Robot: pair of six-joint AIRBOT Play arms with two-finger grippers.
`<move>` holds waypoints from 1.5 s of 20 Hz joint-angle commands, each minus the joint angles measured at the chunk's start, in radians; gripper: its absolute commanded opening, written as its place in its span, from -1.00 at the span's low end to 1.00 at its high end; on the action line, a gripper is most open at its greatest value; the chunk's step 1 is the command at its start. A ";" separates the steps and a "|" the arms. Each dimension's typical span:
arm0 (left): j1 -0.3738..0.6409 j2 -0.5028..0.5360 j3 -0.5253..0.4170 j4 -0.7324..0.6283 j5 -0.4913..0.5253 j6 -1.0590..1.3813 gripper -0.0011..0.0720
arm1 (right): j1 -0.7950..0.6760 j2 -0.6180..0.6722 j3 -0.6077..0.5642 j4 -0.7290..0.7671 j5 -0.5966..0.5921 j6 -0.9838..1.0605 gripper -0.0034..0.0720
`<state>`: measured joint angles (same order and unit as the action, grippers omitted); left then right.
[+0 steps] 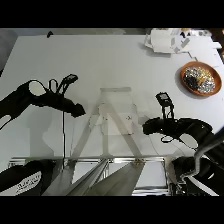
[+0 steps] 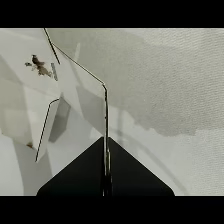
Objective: Fold the box and place the chain.
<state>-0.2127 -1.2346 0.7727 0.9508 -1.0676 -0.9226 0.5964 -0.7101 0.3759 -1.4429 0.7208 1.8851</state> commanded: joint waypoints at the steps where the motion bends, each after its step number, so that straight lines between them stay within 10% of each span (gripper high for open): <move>1: -0.001 -0.034 0.000 -0.467 0.000 0.504 0.50 | 0.003 0.001 0.000 -0.001 -0.003 0.002 -0.87; 10: -0.011 -0.372 0.230 -0.596 -0.260 0.649 0.58 | 0.003 0.001 0.000 0.000 -0.002 0.002 -0.87; 16: -0.114 -0.441 0.258 -0.508 -0.251 0.724 0.52 | 0.003 0.001 0.000 0.000 -0.002 0.002 -0.87; 19: -0.138 -0.440 0.258 -0.476 -0.211 0.747 -0.56 | 0.003 0.001 0.000 0.000 0.004 0.003 -0.87; 22: -0.124 -0.436 0.258 -0.458 -0.190 0.797 -0.96 | 0.003 0.001 0.000 0.000 0.013 0.002 -0.87; 25: -0.111 -0.418 0.258 -0.456 -0.201 0.928 -0.96 | 0.003 0.002 0.000 0.007 0.019 0.000 -0.86; 28: -0.119 -0.387 0.258 -0.456 -0.199 0.973 -0.96 | 0.003 0.003 0.024 0.011 0.025 0.000 0.02; 30: -0.128 -0.367 0.258 -0.456 -0.197 0.979 -0.97 | 0.003 0.013 0.071 0.011 0.048 -0.016 0.20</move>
